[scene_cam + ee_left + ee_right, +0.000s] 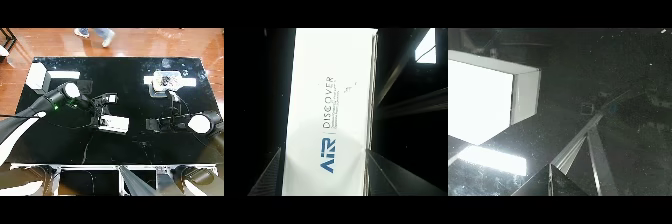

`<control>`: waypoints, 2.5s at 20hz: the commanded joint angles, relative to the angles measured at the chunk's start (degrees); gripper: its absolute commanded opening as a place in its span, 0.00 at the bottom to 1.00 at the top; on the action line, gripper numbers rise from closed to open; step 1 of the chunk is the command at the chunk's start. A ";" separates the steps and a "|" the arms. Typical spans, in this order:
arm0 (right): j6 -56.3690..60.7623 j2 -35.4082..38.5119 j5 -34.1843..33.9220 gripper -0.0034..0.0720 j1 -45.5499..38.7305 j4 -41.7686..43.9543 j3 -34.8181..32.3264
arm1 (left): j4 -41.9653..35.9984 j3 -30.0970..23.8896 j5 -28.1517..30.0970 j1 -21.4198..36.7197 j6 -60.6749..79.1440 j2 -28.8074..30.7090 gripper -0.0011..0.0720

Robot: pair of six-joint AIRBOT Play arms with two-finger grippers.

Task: Fold the box and place the chain.

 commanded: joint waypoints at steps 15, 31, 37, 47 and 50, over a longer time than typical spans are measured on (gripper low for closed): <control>0.61 0.04 -0.09 0.07 0.04 -0.04 0.00 | 4.20 -0.09 3.28 -1.86 -2.93 0.09 0.89; 0.87 0.04 -0.85 0.07 0.07 0.00 0.00 | 13.25 5.44 -9.20 0.39 -23.23 1.95 0.04; 0.85 0.04 -0.87 0.07 0.07 -0.02 0.00 | 21.86 6.16 -15.96 15.10 -37.55 13.92 0.04; 0.85 0.04 -0.92 0.07 0.04 -0.04 0.00 | 26.38 6.16 -12.26 51.15 -49.16 18.51 0.04; 0.87 0.04 -0.98 0.07 0.04 -0.02 0.00 | 27.56 6.16 -5.01 58.27 -51.91 17.92 0.04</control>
